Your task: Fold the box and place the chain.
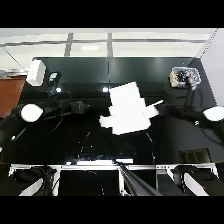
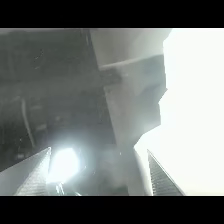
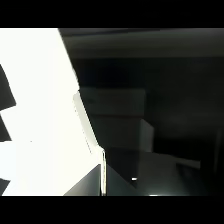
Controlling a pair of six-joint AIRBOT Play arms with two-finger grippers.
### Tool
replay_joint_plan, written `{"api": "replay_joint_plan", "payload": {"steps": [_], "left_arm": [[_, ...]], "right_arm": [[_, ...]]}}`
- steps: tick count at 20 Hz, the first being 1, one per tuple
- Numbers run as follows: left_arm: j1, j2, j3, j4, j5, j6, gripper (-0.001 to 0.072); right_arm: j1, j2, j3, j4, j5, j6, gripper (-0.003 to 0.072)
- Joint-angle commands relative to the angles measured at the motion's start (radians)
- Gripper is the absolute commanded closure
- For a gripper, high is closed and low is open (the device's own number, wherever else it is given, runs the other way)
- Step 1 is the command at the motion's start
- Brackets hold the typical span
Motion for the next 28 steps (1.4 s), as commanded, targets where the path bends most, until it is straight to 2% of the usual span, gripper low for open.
{"api": "replay_joint_plan", "payload": {"steps": [1, 4, 5, 9, 11, 13, 14, 15, 17, 19, 20, 27, 28], "left_arm": [[0.018, -0.208, 0.153, -0.130, -0.118, 0.107, 0.0008], [0.102, -0.409, 0.254, -0.483, -0.330, 0.386, 0.0008], [0.120, -0.460, 0.271, -0.539, -0.376, 0.417, 0.0008], [0.115, -0.607, 0.313, -0.595, -0.495, 0.498, 0.0009], [0.079, -0.684, 0.364, -0.624, -0.622, 0.579, 0.0009], [0.043, -0.750, 0.420, -0.538, -0.780, 0.634, 0.0009], [0.027, -0.778, 0.445, -0.487, -0.839, 0.645, 0.0032], [0.015, -0.795, 0.463, -0.450, -0.863, 0.644, 0.0071], [0.000, -0.805, 0.488, -0.420, -0.867, 0.665, 0.0209], [-0.001, -0.805, 0.510, -0.421, -0.866, 0.689, 0.0241], [0.002, -0.806, 0.522, -0.420, -0.869, 0.690, 0.0292], [0.004, -0.873, 0.629, -0.423, -0.871, 0.667, 0.0310], [0.004, -0.880, 0.629, -0.428, -0.879, 0.668, 0.0350]], "right_arm": [[0.216, 0.031, -0.123, 0.053, -0.239, 0.072, 0.0671], [0.280, 0.031, -0.134, 0.054, -0.264, 0.091, 0.0671], [0.286, 0.031, -0.134, 0.053, -0.263, 0.091, 0.0671], [0.292, 0.031, -0.134, 0.068, -0.250, 0.103, 0.0671], [0.293, 0.031, -0.134, 0.068, -0.238, 0.103, 0.0671], [0.293, 0.031, -0.134, 0.068, -0.247, 0.102, 0.0671], [0.293, 0.031, -0.134, 0.068, -0.246, 0.102, 0.0671], [0.293, 0.031, -0.134, 0.068, -0.241, 0.102, 0.0670], [0.293, 0.031, -0.134, 0.068, -0.238, 0.102, 0.0670], [0.293, 0.031, -0.134, 0.068, -0.238, 0.102, 0.0671], [0.293, 0.031, -0.134, 0.068, -0.235, 0.102, 0.0671], [0.293, 0.031, -0.134, 0.064, -0.195, 0.102, 0.0671], [0.293, 0.031, -0.134, 0.064, -0.195, 0.102, 0.0670]]}}
